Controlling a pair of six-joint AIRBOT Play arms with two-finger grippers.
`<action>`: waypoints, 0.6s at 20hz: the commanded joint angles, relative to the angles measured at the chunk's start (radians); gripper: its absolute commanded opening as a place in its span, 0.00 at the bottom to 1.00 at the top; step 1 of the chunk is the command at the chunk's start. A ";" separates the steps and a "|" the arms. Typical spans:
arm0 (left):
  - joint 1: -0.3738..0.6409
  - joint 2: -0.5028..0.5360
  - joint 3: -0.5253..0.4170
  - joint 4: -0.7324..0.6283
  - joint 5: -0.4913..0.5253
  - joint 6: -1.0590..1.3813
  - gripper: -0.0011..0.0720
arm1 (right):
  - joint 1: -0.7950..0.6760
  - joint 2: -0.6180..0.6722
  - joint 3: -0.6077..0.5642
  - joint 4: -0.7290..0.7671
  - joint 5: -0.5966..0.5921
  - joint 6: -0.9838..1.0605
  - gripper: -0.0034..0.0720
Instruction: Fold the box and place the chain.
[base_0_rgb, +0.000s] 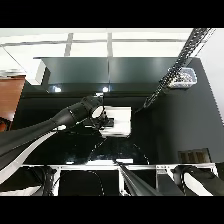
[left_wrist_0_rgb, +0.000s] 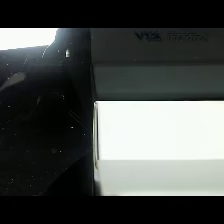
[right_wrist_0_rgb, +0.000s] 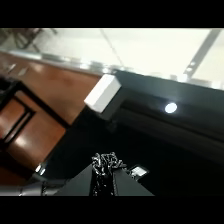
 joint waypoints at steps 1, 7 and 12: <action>0.001 0.001 0.000 0.000 -0.016 0.000 0.05 | 0.078 -0.004 -0.009 0.025 -0.014 -0.001 0.06; 0.001 0.001 0.000 0.000 -0.015 0.000 0.05 | 0.106 -0.014 -0.020 0.016 0.006 -0.010 0.06; 0.001 0.001 0.000 0.000 -0.014 0.000 0.05 | 0.208 -0.035 -0.073 0.000 0.010 -0.027 0.06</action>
